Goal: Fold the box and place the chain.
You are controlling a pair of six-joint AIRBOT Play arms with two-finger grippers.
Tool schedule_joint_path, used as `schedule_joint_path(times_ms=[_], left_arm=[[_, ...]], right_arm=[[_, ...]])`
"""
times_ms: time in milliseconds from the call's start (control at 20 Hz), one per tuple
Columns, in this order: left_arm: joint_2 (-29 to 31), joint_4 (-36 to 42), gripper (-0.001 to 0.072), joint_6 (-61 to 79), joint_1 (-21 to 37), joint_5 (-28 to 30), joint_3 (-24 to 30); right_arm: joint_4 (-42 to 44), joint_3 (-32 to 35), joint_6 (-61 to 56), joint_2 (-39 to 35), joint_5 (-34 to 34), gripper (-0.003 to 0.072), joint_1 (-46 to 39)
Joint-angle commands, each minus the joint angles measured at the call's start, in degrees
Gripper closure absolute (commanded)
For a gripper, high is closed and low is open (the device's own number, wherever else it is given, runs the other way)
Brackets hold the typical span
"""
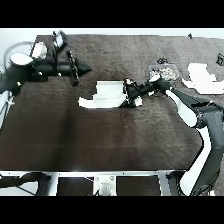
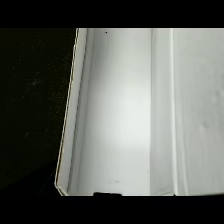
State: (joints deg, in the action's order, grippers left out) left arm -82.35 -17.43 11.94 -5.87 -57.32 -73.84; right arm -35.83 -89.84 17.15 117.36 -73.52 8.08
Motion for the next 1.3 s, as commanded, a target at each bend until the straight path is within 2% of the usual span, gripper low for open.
schedule_joint_path(times_ms=[0,200,450,650,850,1050,1150,1250], left_arm=[[-0.07,0.0,0.0689,6.12,-1.73,8.57,9.03],[-6.16,1.05,0.0689,6.47,-1.75,7.13,10.32],[-11.02,9.7,0.0689,13.09,-1.75,6.43,9.84],[-11.17,9.97,0.0689,14.08,-1.75,5.64,9.86],[-11.17,9.97,0.0689,14.05,-1.75,2.45,9.86],[-12.24,8.98,0.0689,14.1,-4.17,2.16,9.86],[-12.33,8.55,0.0689,14.1,-5.49,6.08,9.84],[-12.33,8.85,0.0689,14.08,-5.35,7.26,9.09]], right_arm=[[0.02,0.02,0.0,-0.02,-0.02,0.0175,0.02],[0.02,0.02,0.0,-0.02,-0.02,0.0175,0.04],[0.02,0.02,-0.02,-0.02,-0.02,0.0175,0.04],[0.02,0.02,-0.02,-0.02,-0.02,0.0175,0.04],[0.02,0.02,-0.02,-0.02,-0.02,0.0175,0.04],[0.02,0.02,0.0,-0.02,-0.02,0.0175,0.04],[0.02,0.02,0.0,-0.02,-0.02,0.0175,0.04],[0.02,0.02,-0.02,-0.02,-0.02,0.0175,0.04]])
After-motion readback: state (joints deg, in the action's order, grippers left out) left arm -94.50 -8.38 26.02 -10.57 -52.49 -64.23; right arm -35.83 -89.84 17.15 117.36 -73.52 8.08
